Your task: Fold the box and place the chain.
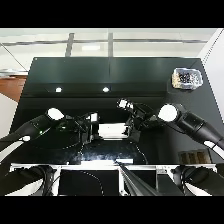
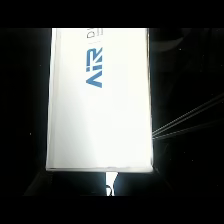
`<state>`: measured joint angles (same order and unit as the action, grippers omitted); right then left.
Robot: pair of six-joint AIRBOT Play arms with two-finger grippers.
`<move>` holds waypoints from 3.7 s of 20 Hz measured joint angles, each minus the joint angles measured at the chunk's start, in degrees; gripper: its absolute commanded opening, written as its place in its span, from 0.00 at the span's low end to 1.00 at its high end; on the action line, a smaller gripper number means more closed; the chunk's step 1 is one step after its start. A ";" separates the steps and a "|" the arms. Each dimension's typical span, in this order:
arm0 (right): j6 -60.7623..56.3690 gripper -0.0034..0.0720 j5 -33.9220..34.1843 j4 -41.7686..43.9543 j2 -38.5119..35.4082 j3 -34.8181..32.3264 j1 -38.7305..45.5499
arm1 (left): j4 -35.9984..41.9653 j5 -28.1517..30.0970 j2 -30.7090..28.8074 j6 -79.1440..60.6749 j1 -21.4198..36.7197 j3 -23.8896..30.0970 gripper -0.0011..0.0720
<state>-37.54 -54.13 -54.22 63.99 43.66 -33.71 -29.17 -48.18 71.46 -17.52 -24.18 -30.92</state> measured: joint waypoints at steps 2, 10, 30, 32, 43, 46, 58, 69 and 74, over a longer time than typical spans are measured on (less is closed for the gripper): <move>-0.90 0.63 -0.26 0.20 0.00 0.87 0.00 | 0.02 0.00 0.00 0.11 0.00 0.00 0.70; -5.79 0.63 -0.92 -0.17 0.02 3.04 0.00 | 0.04 -0.02 0.00 0.13 0.00 0.00 0.70; -6.49 0.28 -1.66 -8.20 0.55 3.17 -3.17 | 0.09 -0.02 0.00 0.31 0.00 0.00 0.70; -6.56 0.32 -1.49 -8.39 0.55 3.17 -3.43 | 0.07 -0.02 0.00 0.26 0.00 0.00 0.70; -6.86 0.40 -1.99 -8.44 0.61 3.15 -3.78 | 0.04 0.00 0.00 -0.02 0.00 0.00 0.70; -7.04 0.36 -2.05 -8.57 0.61 3.17 -3.78 | 0.04 -0.02 0.00 0.13 0.00 0.00 0.70; -7.34 0.41 -2.16 -8.59 1.11 2.82 -4.11 | 0.04 -0.02 0.00 0.17 0.00 0.00 0.70; -10.73 0.41 -0.04 -9.01 2.38 2.60 -5.62 | 0.04 0.02 0.00 0.11 0.00 0.00 0.71; -13.60 0.29 -1.46 -9.03 0.15 3.04 -5.62 | 0.04 0.02 0.00 0.11 0.00 0.00 0.70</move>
<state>-51.13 -55.59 -63.24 64.14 46.70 -39.33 -29.12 -48.16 71.46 -17.41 -24.18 -30.92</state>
